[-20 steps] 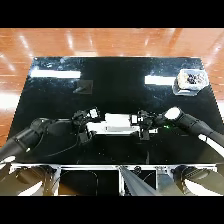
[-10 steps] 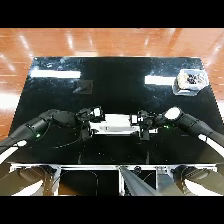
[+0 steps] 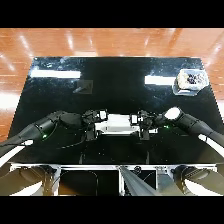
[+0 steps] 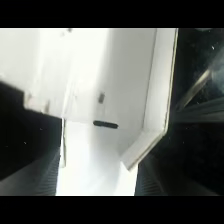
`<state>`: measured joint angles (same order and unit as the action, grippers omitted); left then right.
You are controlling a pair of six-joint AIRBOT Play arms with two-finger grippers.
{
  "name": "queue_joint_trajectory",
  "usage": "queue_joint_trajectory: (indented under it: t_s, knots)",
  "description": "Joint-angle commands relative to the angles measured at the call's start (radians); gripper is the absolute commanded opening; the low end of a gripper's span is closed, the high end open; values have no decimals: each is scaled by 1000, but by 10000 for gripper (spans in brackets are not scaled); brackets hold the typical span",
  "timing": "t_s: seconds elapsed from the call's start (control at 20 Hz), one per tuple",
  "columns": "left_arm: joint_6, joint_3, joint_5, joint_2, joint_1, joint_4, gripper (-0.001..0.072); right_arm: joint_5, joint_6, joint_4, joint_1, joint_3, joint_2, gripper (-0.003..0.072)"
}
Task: Fold the box and place the chain.
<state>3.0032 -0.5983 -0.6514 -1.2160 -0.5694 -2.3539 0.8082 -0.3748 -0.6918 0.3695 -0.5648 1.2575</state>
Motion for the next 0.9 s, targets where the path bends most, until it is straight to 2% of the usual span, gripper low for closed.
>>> queue_joint_trajectory:
  t_s: [0.0, 0.2, 0.45, 0.85]
  knots:
    - [0, -16, 5, -6, -5, -8, 541, -1, 0, 0, 1, 0, 0, 550]
    - [0, -20, -32, -12, -6, -8, 302, -1, 0, 0, 1, 0, 0, 550]
    - [0, -20, -71, -15, -7, -45, 301, -1, 0, 3, 1, 0, 0, 550]
    - [0, -21, -24, -16, -7, -127, 302, -1, 0, 3, 1, 0, 0, 550]
